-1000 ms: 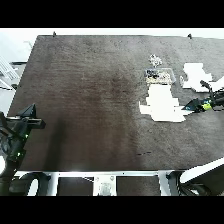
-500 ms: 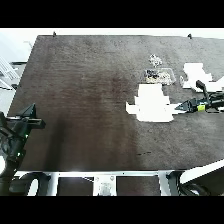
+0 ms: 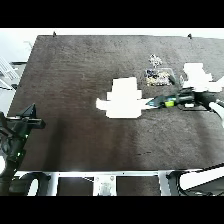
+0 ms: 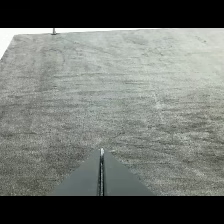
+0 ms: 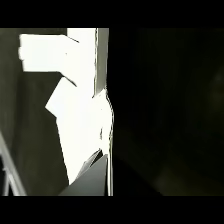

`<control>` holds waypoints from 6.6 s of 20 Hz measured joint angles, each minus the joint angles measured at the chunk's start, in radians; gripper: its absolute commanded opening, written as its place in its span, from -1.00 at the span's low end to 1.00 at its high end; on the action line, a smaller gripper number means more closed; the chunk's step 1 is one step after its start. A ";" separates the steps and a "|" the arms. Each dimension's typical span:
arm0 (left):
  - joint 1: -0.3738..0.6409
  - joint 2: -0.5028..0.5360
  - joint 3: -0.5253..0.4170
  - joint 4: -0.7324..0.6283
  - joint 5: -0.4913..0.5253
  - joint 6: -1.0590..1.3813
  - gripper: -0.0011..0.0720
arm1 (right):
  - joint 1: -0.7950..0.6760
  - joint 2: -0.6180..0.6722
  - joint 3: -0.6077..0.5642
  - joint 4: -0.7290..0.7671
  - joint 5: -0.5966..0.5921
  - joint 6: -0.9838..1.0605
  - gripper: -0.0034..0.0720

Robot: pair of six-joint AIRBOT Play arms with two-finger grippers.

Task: Fold the box and place the chain.

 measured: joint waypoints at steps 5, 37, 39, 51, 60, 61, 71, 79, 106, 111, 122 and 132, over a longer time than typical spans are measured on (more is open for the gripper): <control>0.000 0.000 0.000 0.000 0.000 0.000 -0.92 | 0.169 -0.052 0.080 0.030 -0.148 0.084 -0.90; 0.000 -0.818 0.519 0.007 -0.354 -0.044 0.32 | 0.275 -0.120 0.209 -0.058 -0.224 0.153 -0.90; 0.000 -0.999 0.675 0.050 -0.458 -0.104 0.32 | 0.277 -0.120 0.209 -0.057 -0.225 0.155 -0.90; -0.056 -1.497 1.276 0.393 -0.849 -0.531 0.32 | 0.278 -0.120 0.208 -0.021 -0.247 0.164 -0.90; -0.159 -1.767 1.651 0.632 -0.937 -0.773 0.32 | 0.278 -0.120 0.190 -0.004 -0.264 0.126 -0.90; -0.163 -1.791 1.681 0.645 -0.945 -0.789 0.32 | 0.278 -0.120 0.189 -0.004 -0.265 0.121 -0.90; -0.183 -1.894 1.796 0.664 -1.019 -0.842 0.32 | 0.278 -0.120 0.188 -0.003 -0.272 0.103 -0.90; -0.184 -1.977 1.881 0.605 -1.110 -0.813 0.32 | 0.279 -0.120 0.188 -0.004 -0.272 0.101 -0.90; -0.182 -2.036 1.996 0.656 -1.131 -0.794 0.18 | 0.281 -0.120 0.188 -0.004 -0.272 0.084 -0.89; -0.183 -2.042 1.994 0.635 -1.147 -0.800 0.18 | 0.281 -0.120 0.188 -0.004 -0.272 0.083 -0.90; -0.183 -2.096 1.994 0.536 -1.223 -0.788 0.18 | 0.281 -0.120 0.188 -0.004 -0.267 0.083 -0.89; -0.183 -2.123 1.993 0.461 -1.244 -0.769 0.00 | 0.281 -0.120 0.188 -0.004 -0.264 0.083 -0.89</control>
